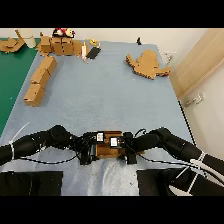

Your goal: Fold the box.

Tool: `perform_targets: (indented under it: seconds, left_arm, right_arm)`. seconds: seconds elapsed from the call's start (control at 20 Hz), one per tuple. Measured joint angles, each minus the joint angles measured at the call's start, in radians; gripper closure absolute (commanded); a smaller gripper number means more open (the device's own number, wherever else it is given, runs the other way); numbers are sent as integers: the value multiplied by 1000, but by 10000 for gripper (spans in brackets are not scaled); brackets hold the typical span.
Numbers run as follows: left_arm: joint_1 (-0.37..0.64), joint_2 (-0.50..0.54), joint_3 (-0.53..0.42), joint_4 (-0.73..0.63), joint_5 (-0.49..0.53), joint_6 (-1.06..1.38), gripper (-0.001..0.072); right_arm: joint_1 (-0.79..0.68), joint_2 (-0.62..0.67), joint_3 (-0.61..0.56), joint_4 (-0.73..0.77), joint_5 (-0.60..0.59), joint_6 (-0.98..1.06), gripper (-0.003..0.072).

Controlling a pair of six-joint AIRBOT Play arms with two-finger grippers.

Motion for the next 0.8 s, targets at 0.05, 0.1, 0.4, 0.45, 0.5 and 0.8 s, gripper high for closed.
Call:
perform_targets:
  seconds: [0.05, 0.1, 0.4, 0.45, 0.5, 0.8]
  left_arm:
    - [0, 0, 0, 0, 0, 0, 252]
    - [0, 0, 0, 0, 0, 0, 251]
    - [0, -2, 0, 0, 2, 5, 252]
    - [0, -2, 0, 0, 2, 4, 252]
    - [0, -2, 0, 0, 2, 3, 252]
    - [0, -1, 0, 0, 2, 1, 252]
  right_arm:
    - [0, 0, 0, 1, 0, 0, 154]
    - [0, 0, 0, 2, 0, 0, 150]
    - [-3, 52, 0, -44, -62, 32, -34]
    - [-3, 74, 0, -61, -71, 45, -34]
    - [-4, 95, 0, -84, -84, 60, -34]
    - [-7, 216, 6, -229, -195, 227, -34]
